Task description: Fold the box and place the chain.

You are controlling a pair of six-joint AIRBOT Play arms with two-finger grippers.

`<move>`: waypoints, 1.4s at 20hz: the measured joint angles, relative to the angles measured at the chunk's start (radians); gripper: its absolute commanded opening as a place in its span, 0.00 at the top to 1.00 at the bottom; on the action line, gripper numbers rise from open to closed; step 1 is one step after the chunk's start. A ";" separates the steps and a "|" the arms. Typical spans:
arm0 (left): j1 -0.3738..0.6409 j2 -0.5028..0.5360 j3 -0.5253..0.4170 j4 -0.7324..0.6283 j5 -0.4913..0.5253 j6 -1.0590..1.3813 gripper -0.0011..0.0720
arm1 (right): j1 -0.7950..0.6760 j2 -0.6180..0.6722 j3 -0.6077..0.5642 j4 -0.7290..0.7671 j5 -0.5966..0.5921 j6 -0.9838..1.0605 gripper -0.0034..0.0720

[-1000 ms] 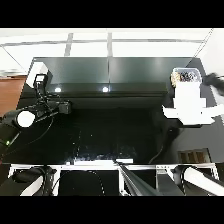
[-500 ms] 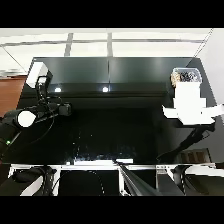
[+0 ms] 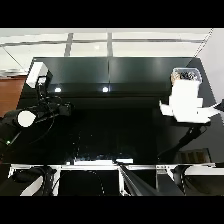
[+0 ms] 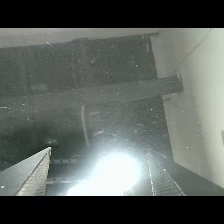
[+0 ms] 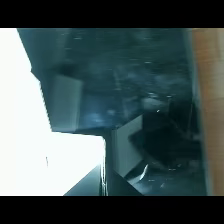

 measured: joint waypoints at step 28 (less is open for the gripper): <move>0.047 -0.562 0.255 -0.853 -0.540 0.646 0.03 | 1.055 0.688 -0.949 0.821 -0.573 -0.148 0.94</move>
